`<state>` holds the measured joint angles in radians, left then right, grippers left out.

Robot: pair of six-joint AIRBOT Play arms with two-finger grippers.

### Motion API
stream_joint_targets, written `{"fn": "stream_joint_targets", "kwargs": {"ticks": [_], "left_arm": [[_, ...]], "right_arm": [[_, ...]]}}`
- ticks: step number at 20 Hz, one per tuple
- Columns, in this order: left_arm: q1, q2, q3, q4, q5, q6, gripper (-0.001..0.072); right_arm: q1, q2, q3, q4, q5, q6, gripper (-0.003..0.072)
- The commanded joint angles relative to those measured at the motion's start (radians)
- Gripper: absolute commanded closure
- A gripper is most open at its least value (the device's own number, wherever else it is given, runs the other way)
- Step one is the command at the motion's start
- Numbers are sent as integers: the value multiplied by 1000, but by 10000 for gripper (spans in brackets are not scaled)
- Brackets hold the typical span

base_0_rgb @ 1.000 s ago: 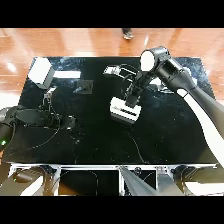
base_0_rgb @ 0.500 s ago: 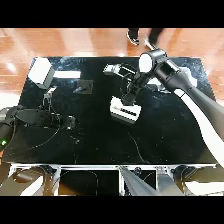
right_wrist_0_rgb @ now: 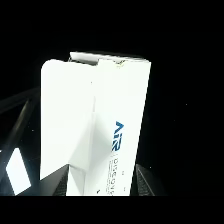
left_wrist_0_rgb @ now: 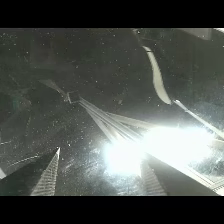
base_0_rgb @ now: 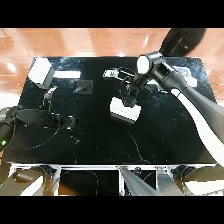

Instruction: Fold the box and place the chain.

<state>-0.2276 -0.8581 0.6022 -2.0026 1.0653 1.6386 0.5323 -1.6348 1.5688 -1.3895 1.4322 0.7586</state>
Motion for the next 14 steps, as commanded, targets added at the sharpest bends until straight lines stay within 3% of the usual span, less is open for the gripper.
{"fn": "stream_joint_targets", "kwargs": {"ticks": [1, 8, 9, 10, 14], "left_arm": [[1, 0, 0, 0, -2, 15, 117], [1, 0, 1, 1, -22, 16, 117], [1, 0, 1, 1, -22, 16, 117], [1, 0, 1, 1, -22, 16, 117], [1, 0, 1, 1, -21, 16, 117]], "right_arm": [[-1, -1, 0, -2, 7, -5, 197], [-1, -2, 0, -18, 6, 26, 194], [-1, -2, 0, -19, 4, 55, 146], [-1, -2, 0, -20, 5, 87, -31], [-10, -1, -2, 2, 23, 140, -34]]}}
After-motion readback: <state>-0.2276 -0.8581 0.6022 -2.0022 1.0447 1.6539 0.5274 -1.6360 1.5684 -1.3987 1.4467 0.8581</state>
